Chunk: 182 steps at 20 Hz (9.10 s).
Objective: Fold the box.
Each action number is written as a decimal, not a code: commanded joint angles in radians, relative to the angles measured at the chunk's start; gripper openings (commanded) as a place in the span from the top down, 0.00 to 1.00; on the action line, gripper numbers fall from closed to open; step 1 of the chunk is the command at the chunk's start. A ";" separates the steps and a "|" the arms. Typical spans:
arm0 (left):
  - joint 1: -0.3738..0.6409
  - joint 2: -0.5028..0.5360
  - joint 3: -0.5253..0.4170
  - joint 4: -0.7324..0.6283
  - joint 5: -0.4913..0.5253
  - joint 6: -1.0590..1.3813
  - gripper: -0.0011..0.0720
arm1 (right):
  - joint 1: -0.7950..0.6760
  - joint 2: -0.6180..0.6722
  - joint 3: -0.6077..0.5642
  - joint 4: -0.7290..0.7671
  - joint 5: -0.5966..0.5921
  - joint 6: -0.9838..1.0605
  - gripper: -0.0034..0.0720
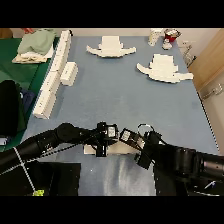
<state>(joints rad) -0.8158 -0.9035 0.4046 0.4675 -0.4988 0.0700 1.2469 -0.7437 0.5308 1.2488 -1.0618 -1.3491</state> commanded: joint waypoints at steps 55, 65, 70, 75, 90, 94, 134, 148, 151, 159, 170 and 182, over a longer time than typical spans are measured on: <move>0.000 -0.001 0.000 0.000 0.000 0.000 0.97 | -0.709 -0.113 -0.237 0.973 0.302 -1.655 0.29; 0.000 -0.001 0.000 0.000 0.000 0.000 0.97 | -0.709 -0.109 -0.235 0.963 0.303 -1.655 0.29; 0.000 -0.001 0.000 0.000 0.000 0.000 0.97 | -0.709 -0.109 -0.235 0.957 0.303 -1.655 0.29; 0.000 0.000 0.001 0.000 0.000 0.000 0.97 | -0.709 -0.109 -0.235 0.955 0.303 -1.655 0.29; 0.000 -0.001 0.000 0.000 0.001 0.000 0.71 | -0.709 -0.109 -0.235 0.955 0.303 -1.655 0.29; 0.001 0.004 0.000 0.001 0.002 -0.015 0.50 | -0.709 -0.109 -0.235 0.954 0.303 -1.655 0.29; 0.267 -0.337 0.169 -0.111 -0.288 -1.150 0.97 | -0.709 -0.109 -0.235 0.954 0.303 -1.655 0.29; 0.217 0.046 0.193 0.142 -0.322 -0.976 0.97 | -0.709 -0.109 -0.235 0.954 0.303 -1.655 0.29; 0.090 0.161 0.192 0.282 -0.319 -0.980 0.97 | -0.709 -0.109 -0.235 0.954 0.303 -1.655 0.29; -0.051 0.327 0.045 0.601 -0.312 -0.828 0.97 | -0.709 -0.109 -0.235 0.954 0.303 -1.655 0.29; 0.056 0.364 -0.151 0.361 -0.185 -0.399 0.04 | -0.709 -0.109 -0.235 0.954 0.303 -1.655 0.29; 0.055 0.100 -0.140 0.092 -0.084 -0.069 0.71 | -0.709 -0.109 -0.235 0.954 0.303 -1.655 0.29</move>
<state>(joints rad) -0.7597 -0.7525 0.2634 0.6338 -0.5907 -0.1207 0.5373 -0.8539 0.2951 2.2032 -0.7597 -3.0039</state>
